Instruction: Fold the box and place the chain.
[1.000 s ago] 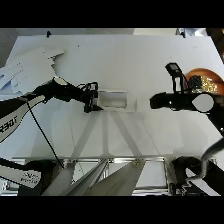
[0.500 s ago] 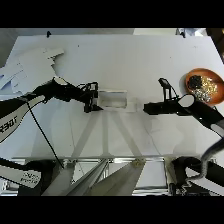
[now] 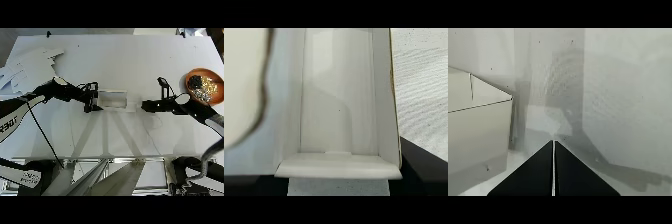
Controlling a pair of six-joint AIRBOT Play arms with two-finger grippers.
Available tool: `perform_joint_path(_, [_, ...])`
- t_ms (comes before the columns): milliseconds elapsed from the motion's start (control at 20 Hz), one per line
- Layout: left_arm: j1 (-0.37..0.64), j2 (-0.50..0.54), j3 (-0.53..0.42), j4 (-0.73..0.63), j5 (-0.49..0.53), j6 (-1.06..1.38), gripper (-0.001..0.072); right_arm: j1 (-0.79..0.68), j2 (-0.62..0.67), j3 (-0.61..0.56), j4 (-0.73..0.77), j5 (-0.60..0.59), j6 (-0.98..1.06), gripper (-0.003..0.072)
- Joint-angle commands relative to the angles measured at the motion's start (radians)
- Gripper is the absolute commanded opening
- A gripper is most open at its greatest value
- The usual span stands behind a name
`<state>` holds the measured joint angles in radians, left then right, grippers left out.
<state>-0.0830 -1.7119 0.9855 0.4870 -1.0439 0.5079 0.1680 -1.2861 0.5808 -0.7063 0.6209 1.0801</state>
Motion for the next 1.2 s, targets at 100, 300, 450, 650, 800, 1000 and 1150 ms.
perform_joint_path(100, [0.0,0.0,0.001,0.0,0.0,0.0,0.0336,0.034,-0.026,0.022,0.041,-0.025,-0.042,0.0009])
perform_joint_path(300, [0.0,0.0,0.001,0.0,0.0,0.0,0.0336,0.083,-0.089,0.053,0.043,-0.022,-0.042,0.0009])
perform_joint_path(450, [0.0,0.0,0.001,0.0,0.0,0.0,0.0336,0.107,-0.097,0.072,0.086,-0.024,-0.043,0.0009])
perform_joint_path(650, [0.0,0.0,0.001,0.0,0.0,0.0,0.0336,0.107,-0.087,0.108,0.087,-0.004,-0.043,0.0009])
perform_joint_path(800, [0.0,0.0,0.001,0.0,0.0,0.0,0.0336,0.107,-0.067,0.111,0.086,0.027,-0.043,0.0009])
perform_joint_path(1000, [0.0,0.0,0.001,0.0,0.0,0.0,0.0336,0.107,-0.033,0.112,0.086,0.073,-0.069,0.0011])
perform_joint_path(1150, [0.0,0.0,0.001,0.0,0.0,0.0,0.0336,0.107,-0.011,0.112,0.092,0.079,-0.099,0.0023])
